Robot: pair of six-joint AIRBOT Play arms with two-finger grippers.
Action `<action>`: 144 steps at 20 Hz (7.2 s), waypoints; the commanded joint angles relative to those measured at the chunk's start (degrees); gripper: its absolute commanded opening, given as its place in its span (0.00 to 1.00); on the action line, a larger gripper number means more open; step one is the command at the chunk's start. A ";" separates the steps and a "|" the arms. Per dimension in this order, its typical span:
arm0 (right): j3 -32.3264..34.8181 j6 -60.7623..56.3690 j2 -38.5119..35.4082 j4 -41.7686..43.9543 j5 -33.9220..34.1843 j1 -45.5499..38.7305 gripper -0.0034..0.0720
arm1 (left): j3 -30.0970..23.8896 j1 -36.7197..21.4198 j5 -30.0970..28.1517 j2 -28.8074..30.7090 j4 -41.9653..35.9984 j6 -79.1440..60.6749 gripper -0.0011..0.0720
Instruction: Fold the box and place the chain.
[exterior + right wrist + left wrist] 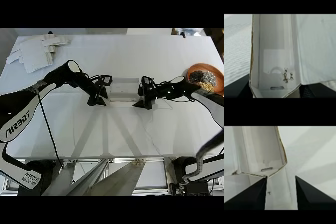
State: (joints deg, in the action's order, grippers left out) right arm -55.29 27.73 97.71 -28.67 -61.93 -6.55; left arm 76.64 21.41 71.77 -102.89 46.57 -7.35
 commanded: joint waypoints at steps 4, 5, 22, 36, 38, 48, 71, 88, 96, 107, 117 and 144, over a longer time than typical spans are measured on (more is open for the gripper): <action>-0.04 0.00 -0.02 0.02 0.00 0.00 0.72 | -0.02 0.13 -3.28 -0.42 -0.68 -0.17 0.36; -0.07 0.00 -0.02 0.02 0.00 0.00 0.72 | -0.02 0.13 -4.15 -0.50 -0.70 -0.15 0.36; -0.04 0.00 -0.02 0.02 0.00 0.00 0.72 | -0.02 0.74 -4.11 -0.55 -5.01 -0.17 0.14; -0.04 0.00 -0.02 0.02 0.00 0.00 0.72 | -0.02 0.83 -7.06 -0.55 -6.29 1.25 0.69; -0.04 0.00 -0.02 0.02 0.00 0.00 0.72 | -0.02 0.83 -7.10 -0.55 -6.27 2.99 0.69; -0.04 0.00 -0.02 0.02 0.00 0.00 0.72 | -0.02 0.46 -3.80 0.90 -5.18 6.36 0.03; -0.04 0.00 -0.02 0.02 0.00 0.00 0.72 | -26.12 -20.59 -14.45 18.03 -5.75 59.76 0.03; -0.07 -0.02 -0.02 0.02 0.00 0.00 0.72 | -26.10 -9.14 -17.55 9.16 -30.03 52.57 0.03; -0.07 0.00 -0.02 0.02 0.00 0.00 0.72 | -26.10 -8.11 -19.54 9.18 -32.54 48.89 0.42; -0.04 0.00 -0.02 0.02 0.00 0.00 0.72 | -26.10 -7.02 -19.08 9.16 -42.69 32.63 0.39; -0.04 0.00 -0.02 0.02 0.00 -0.02 0.72 | -26.10 -3.41 -20.17 9.16 -42.58 32.61 0.40; -0.04 -0.02 -0.02 0.02 0.00 0.00 0.72 | -26.10 -3.28 -21.86 12.37 -33.90 30.21 0.63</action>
State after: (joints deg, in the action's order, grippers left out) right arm -55.33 27.70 97.71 -28.62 -61.80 -6.55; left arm 50.54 18.17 49.78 -90.96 10.02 24.23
